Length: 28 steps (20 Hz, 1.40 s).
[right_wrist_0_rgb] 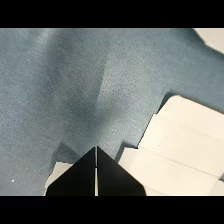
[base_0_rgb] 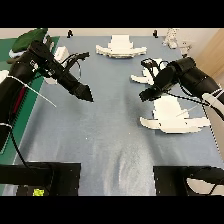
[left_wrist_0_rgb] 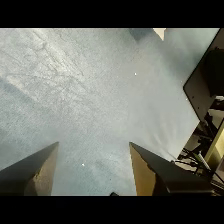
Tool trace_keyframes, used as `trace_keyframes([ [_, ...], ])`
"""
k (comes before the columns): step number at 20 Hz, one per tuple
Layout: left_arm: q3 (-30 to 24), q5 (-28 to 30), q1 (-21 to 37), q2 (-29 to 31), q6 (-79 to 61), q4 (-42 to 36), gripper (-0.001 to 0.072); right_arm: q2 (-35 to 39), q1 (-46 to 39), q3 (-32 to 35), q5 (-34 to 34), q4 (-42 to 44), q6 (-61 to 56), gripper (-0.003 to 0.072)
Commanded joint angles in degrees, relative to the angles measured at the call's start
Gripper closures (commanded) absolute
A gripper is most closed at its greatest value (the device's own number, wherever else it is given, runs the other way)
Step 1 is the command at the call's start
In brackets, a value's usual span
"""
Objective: Fold the box.
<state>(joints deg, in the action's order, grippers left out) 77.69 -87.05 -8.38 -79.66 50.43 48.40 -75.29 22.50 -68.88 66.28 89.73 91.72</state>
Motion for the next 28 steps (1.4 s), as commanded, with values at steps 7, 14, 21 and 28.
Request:
trace_keyframes([
  [7, 0.0, 0.0, 0.0, 0.0, 0.0, 0.0, 0.0018, 0.0, 0.0, -0.1, 0.0, 0.0, 0.0, 0.0668],
  [14, 0.0, 0.0, 0.0, 0.0, 0.0, 0.0, 0.0018, 0.0, 0.0, -0.1, -2.8, 0.0, 0.0, 0.0668],
  [21, 0.0, 0.0, 0.0, 0.0, 0.0, 0.0, 0.0018, 0.0, 0.0, -0.1, -6.3, 5.4, -1.0, 0.0672],
  [28, 0.0, 0.1, 0.0, 0.0, 0.0, -0.3, 0.0018, 0.0, -11.5, -8.7, 14.6, -12.8, -17.3, 0.0405],
])
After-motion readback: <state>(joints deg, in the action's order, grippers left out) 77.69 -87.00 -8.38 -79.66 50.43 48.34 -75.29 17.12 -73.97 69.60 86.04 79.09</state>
